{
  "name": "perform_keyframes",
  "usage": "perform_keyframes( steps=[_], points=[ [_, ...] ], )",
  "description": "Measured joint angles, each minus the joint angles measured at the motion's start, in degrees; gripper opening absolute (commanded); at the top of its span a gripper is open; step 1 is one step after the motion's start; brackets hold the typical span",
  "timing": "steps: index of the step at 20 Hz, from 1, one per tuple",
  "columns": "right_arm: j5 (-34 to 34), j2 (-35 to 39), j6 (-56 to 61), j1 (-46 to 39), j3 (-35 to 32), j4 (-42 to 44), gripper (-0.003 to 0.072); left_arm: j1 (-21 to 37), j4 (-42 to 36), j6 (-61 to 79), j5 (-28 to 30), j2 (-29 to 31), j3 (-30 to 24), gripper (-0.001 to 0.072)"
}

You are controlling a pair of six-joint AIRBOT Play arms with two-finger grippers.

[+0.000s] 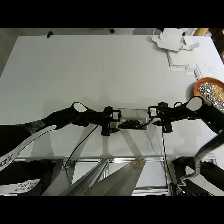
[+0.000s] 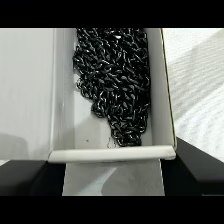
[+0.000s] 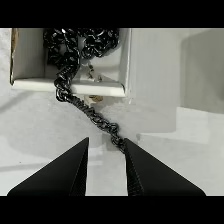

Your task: Fold the box and place the chain.

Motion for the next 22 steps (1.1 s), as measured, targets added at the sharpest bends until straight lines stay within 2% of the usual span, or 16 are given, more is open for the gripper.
perform_keyframes(
  steps=[8, 15, 16, 17, 18, 22],
  points=[
    [-0.37, -1.29, -2.32, 0.00, -0.02, 0.04, 0.0256, 0.00, 0.00, 0.02, 0.00, 0.00, 0.00, 0.0389],
    [-4.44, -4.52, -3.28, 0.00, 0.00, 1.44, 0.0216, 0.00, 0.00, 0.00, 0.02, 0.00, 0.00, 0.0389],
    [-5.01, -4.92, -3.58, 0.02, 0.00, 1.79, 0.0177, 0.00, 0.00, 0.00, 0.00, 0.00, 0.00, 0.0389],
    [-5.33, -5.20, -3.80, 0.00, 0.00, 2.10, 0.0066, 0.00, -0.02, 0.00, 0.02, 0.00, 0.00, 0.0389],
    [-5.53, -5.40, -3.96, 0.00, 0.00, 2.23, 0.0025, 0.00, -0.02, 0.00, 0.00, 0.00, 0.00, 0.0389],
    [-5.25, -4.28, -3.23, -0.02, -0.02, -0.20, 0.0024, 0.00, -0.02, 0.02, 0.00, 0.00, 0.00, 0.0389]
  ],
)
